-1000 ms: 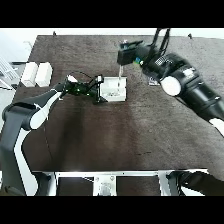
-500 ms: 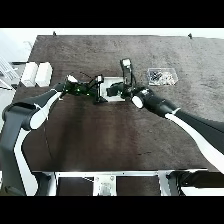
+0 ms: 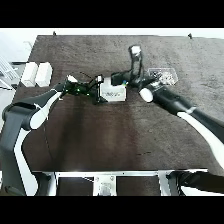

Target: Fold the box and place the chain.

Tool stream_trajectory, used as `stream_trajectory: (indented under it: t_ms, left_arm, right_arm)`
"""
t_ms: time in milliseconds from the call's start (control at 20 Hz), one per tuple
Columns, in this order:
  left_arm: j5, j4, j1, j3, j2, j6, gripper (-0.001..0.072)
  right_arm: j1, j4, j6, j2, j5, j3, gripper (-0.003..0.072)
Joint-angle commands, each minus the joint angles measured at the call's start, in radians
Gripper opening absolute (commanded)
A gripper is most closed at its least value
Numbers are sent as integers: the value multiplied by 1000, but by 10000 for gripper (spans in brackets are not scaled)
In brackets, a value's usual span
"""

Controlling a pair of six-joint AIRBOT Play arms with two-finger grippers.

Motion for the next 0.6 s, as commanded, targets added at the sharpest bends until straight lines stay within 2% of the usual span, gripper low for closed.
stream_trajectory:
  t_ms: [0, 50, 200, 300, 450, 550]
  left_arm:
    - [1, 0, 1, 0, -1, 0, 415]
    - [1, 0, 1, 0, -1, 0, 415]
    - [0, 0, 1, 0, -1, 0, 415]
    - [0, 0, 1, 0, -1, 0, 415]
    - [0, 0, 1, 0, -1, 0, 415]
    - [0, 0, 1, 0, -1, 0, 415]
  right_arm:
    - [-64, -5, -224, 161, 80, 4, 105]
    - [-101, -4, -284, 177, 99, 4, 10]
    - [-223, 14, -356, 166, 119, 4, 10]
    - [-277, 100, -483, 133, 120, 4, 10]
    - [-327, 382, -823, 55, 167, 19, 9]
    - [-361, 628, -1103, -24, 319, 78, 10]
